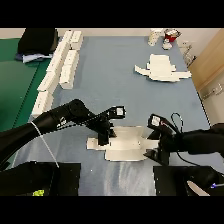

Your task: Fold the box.

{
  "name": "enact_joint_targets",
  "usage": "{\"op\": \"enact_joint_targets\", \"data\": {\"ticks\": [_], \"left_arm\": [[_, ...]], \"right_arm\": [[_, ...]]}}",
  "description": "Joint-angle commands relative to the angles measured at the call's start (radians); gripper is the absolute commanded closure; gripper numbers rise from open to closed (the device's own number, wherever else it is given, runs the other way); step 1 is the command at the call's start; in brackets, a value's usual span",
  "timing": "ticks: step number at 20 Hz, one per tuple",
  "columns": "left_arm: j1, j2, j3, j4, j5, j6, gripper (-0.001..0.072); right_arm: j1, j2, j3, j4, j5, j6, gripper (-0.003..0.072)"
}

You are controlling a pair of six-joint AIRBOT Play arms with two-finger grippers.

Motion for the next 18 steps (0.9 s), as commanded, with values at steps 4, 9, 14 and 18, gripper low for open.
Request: {"op": "enact_joint_targets", "data": {"ticks": [4, 9, 14, 18], "left_arm": [[0.000, 0.000, 0.000, 0.000, 0.001, 0.000, 0.0694], [0.000, 0.000, 0.000, 0.000, 0.000, 0.000, 0.0694], [0.000, 0.000, 0.000, 0.000, 0.001, 0.000, 0.0694], [0.000, 0.000, 0.000, 0.000, 0.000, 0.000, 0.0694]], "right_arm": [[0.406, 0.029, -0.153, -0.212, 0.303, 0.435, -0.0034], [0.636, -0.154, -0.143, -0.444, 0.315, 0.637, -0.0034], [0.643, -0.212, -0.126, -0.649, 0.337, 0.843, -0.0034], [0.643, -0.209, -0.076, -0.760, 0.312, 0.964, -0.0034]]}}
